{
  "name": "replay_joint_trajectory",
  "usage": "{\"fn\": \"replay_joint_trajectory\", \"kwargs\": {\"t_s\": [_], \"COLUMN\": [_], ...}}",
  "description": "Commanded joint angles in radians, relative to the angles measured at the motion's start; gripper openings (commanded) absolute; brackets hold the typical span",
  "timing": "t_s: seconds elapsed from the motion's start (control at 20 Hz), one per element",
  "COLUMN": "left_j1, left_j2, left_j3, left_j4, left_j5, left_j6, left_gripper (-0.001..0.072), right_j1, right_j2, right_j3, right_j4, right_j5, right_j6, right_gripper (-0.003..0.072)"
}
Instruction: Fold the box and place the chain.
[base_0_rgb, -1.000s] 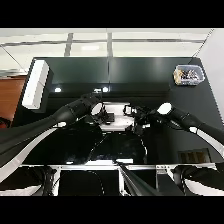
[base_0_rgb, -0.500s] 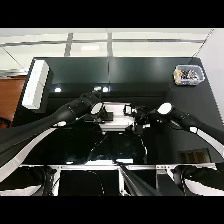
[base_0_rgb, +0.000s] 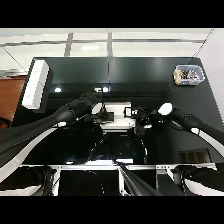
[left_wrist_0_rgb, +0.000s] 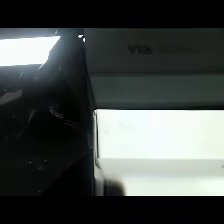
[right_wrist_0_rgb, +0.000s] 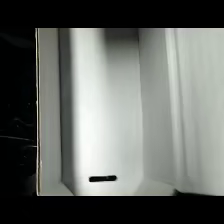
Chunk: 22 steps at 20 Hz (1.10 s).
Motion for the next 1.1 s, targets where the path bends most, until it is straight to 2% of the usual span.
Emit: {"fn": "replay_joint_trajectory", "kwargs": {"t_s": [0.0, 0.3, 0.35, 0.4, 0.5, 0.55, 0.65, 0.8, 1.05], "left_j1": [0.0, 0.0, 0.0, 0.0, 0.0, 0.0, 0.0, 0.0, 0.0], "left_j2": [0.001, 0.001, 0.001, 0.001, 0.001, 0.001, 0.001, 0.001, 0.001], "left_j3": [0.001, 0.001, 0.001, 0.001, 0.001, 0.001, 0.001, 0.001, 0.001], "left_j4": [0.004, 0.005, 0.005, 0.005, 0.005, 0.005, 0.005, 0.005, 0.004], "left_j5": [-0.026, -0.005, -0.005, -0.005, -0.005, -0.005, -0.005, -0.005, -0.005], "left_j6": [0.025, 0.025, 0.025, 0.026, 0.026, 0.026, 0.026, 0.026, 0.026], "left_gripper": [0.0024, 0.0025, 0.0026, 0.0025, 0.0025, 0.0025, 0.0026, 0.0025, 0.0025], "right_j1": [-0.016, -0.029, -0.029, -0.029, -0.029, -0.029, -0.028, -0.027, -0.027], "right_j2": [0.061, 0.09, 0.09, 0.09, 0.09, 0.09, 0.09, 0.089, 0.037], "right_j3": [0.001, 0.001, 0.001, 0.001, 0.001, 0.001, 0.001, 0.0, 0.0], "right_j4": [-0.044, -0.089, -0.089, -0.087, -0.085, -0.084, -0.082, -0.032, 0.189], "right_j5": [0.032, 0.06, 0.06, 0.063, 0.071, 0.077, 0.087, 0.095, 0.076], "right_j6": [-0.001, -0.002, -0.001, 0.0, 0.01, 0.026, 0.09, 0.108, 0.106], "right_gripper": [0.0681, 0.0679, 0.0629, 0.0462, 0.041, 0.0409, 0.0199, 0.02, 0.0201]}}
